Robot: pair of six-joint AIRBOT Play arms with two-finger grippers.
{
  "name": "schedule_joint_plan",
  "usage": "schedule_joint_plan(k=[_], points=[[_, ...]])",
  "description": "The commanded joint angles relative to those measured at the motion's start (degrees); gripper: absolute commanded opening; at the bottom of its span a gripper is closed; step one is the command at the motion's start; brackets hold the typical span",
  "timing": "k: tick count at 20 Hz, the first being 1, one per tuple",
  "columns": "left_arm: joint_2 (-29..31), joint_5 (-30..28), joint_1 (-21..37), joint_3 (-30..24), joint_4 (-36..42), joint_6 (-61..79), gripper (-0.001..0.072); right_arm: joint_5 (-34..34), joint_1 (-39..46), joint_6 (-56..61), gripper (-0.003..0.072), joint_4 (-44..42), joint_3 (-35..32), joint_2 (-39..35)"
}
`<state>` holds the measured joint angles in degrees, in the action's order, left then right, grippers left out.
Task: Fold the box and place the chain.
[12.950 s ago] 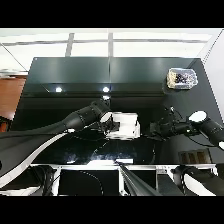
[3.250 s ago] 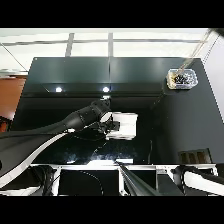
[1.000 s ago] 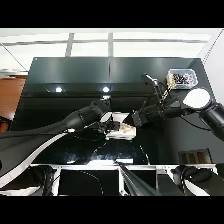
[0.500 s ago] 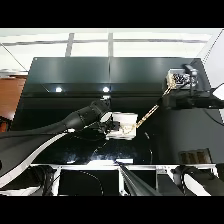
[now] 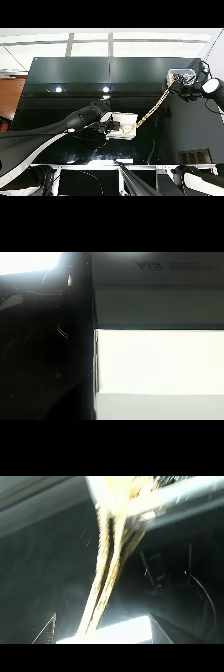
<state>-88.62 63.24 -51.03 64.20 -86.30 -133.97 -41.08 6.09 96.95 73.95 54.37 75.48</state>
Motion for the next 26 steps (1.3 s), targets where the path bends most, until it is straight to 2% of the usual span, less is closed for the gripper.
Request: schedule_joint_plan(k=[1, 4, 6, 7, 9, 10, 11, 12, 17, 24, 26], points=[[-0.02, 0.04, 0.0, 0.04, -0.02, 0.0, 0.0032, 2.56, -0.02, 3.82, 0.0698, 1.07, 5.97, 9.4], [-0.02, 0.07, 0.0, 0.04, -0.02, 0.0, 0.0032, 2.8, -1.03, 4.35, 0.0696, 1.09, 10.4, 14.4], [-0.02, 0.07, 0.0, 0.04, -0.02, 0.0, 0.0032, 2.58, -1.4, 5.9, 0.0636, 1.07, 12.81, 16.79], [-0.02, 0.09, 0.0, 0.04, -0.02, 0.0, 0.0032, 2.49, -1.51, 6.25, 0.058, 1.07, 13.62, 17.64], [-0.02, 0.09, 0.0, 0.04, -0.02, 0.0, 0.0032, 2.49, -1.81, 6.23, 0.0409, 1.18, 13.92, 18.01], [-0.02, 0.07, 0.0, 0.04, -0.02, 0.0, 0.0032, 2.27, -1.81, 6.25, 0.0284, 1.22, 13.94, 17.99], [-0.02, 0.07, 0.0, 0.04, -0.02, 0.0, 0.0032, 1.4, -1.73, 6.25, 0.0081, 1.14, 14.03, 17.99], [-0.02, 0.07, 0.0, 0.04, -0.02, 0.0, 0.0032, 0.17, -1.73, 6.23, 0.0046, 1.11, 14.25, 17.97], [-0.02, 0.07, 0.0, 0.04, -0.04, 0.0, 0.0032, -7.98, -1.68, 1.09, 0.0044, 1.25, 15.69, 13.2], [-0.02, 0.09, 0.0, 0.04, -0.04, 0.0, 0.0032, -11.19, 0.81, -8.66, 0.0044, -1.92, 17.97, -8.07], [-0.02, 0.11, 0.0, 0.04, -0.02, 0.0, 0.0032, -15.78, 0.92, -11.15, 0.0044, -2.73, 19.71, -13.38]])
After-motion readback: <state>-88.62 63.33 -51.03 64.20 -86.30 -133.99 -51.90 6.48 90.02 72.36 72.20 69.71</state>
